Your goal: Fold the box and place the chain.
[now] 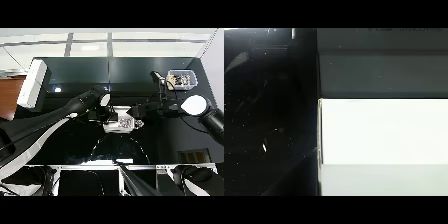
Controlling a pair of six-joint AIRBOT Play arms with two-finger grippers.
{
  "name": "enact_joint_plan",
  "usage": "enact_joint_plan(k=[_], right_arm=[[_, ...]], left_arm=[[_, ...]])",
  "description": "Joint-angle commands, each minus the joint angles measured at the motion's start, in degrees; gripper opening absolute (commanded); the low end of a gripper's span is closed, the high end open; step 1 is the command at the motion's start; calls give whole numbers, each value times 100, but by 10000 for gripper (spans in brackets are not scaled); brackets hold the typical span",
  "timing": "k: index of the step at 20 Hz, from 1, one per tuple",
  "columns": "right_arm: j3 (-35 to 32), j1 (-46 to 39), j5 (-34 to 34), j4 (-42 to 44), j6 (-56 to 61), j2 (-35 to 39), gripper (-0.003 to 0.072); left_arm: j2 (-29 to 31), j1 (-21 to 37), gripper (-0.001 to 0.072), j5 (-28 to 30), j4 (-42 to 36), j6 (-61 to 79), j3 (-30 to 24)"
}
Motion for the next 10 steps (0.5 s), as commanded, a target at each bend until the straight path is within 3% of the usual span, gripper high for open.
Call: enact_joint_plan(k=[1,3,6,8,10], right_arm=[[-2,-603,745,-767,-177,144,294],[-57,-955,1095,-1637,-745,227,293],[-601,-1132,494,-1856,-2205,234,298],[-1088,-1064,-238,-1539,-3145,188,720],[-1377,-929,-664,-1482,-4192,2,720]], left_arm=[[0,2,31,-9,0,2,4],[0,2,31,-4,0,2,4],[0,2,31,-4,0,2,4],[0,2,31,-7,0,2,4],[0,2,31,4,0,2,4]])
